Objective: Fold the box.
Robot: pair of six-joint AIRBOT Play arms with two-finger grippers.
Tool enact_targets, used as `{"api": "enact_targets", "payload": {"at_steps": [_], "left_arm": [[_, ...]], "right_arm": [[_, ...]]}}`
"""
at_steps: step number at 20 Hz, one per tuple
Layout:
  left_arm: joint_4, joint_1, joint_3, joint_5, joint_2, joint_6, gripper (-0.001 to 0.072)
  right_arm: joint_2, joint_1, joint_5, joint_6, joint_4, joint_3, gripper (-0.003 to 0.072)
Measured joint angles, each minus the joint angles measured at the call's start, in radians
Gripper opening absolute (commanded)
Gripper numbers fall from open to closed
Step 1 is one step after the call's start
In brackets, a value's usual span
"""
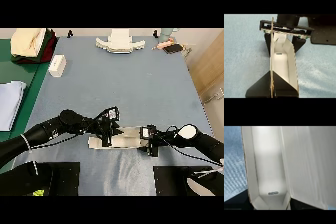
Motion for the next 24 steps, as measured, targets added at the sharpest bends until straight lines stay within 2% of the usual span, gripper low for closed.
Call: {"api": "enact_targets", "payload": {"at_steps": [24], "left_arm": [[-0.005,0.000,0.000,0.000,0.000,0.000,0.0016]], "right_arm": [[0.001,0.000,0.022,0.000,-0.011,0.002,0.0497]]}}
